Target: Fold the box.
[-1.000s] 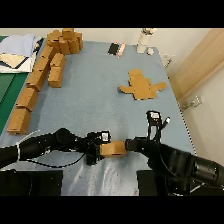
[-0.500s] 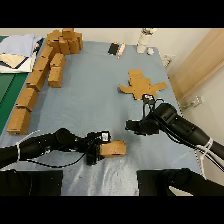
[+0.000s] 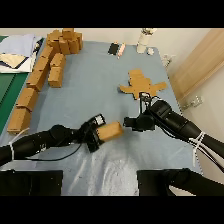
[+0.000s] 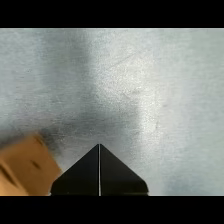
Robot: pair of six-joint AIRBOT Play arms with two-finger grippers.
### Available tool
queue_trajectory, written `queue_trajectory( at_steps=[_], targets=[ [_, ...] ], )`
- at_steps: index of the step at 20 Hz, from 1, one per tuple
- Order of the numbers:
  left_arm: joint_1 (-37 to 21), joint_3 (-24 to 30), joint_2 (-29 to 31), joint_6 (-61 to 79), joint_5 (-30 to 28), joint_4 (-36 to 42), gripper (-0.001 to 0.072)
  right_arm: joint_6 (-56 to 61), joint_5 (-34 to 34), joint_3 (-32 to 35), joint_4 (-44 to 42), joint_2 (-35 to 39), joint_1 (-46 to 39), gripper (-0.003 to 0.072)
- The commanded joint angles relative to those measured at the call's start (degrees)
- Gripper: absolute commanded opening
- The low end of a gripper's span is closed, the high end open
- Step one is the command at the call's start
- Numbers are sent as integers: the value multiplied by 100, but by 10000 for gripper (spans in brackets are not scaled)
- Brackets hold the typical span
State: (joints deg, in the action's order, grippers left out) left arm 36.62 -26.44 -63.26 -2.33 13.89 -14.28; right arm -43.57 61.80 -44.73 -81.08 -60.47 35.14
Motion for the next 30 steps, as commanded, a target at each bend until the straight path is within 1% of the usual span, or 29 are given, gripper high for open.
queue_trajectory(
  at_steps=[1,7,9,12,14,16,20,25,28,30],
  targets=[
    [-831,-2,125,-675,-920,15,453,-20,-33,-7,122,-17,-7,4],
    [-3445,0,118,-675,-938,17,452,-149,-35,-7,120,-17,-7,4],
    [-4107,0,111,-671,-942,15,452,-225,-33,-7,120,-17,-7,4],
    [-4730,-4,103,-640,-955,11,452,-271,-33,-7,111,-17,-4,4],
    [-4900,-44,-44,-621,-1172,13,453,-398,-37,-7,63,-17,-4,4],
    [-4959,-157,-310,-627,-1239,15,453,-575,-33,-7,-39,-17,-4,4],
    [-4946,-608,-859,-807,-894,59,452,-767,-37,-7,-188,-17,-4,4],
    [-4946,-1115,-1233,-1080,-881,59,452,-815,-39,-9,-188,-17,-4,4],
    [-4946,-1209,-1394,-1082,-879,59,452,-815,-39,-9,-197,-17,-4,4],
    [-4946,-1222,-1401,-1080,-879,57,453,-817,-39,-9,-254,-17,-4,4]
  ],
)
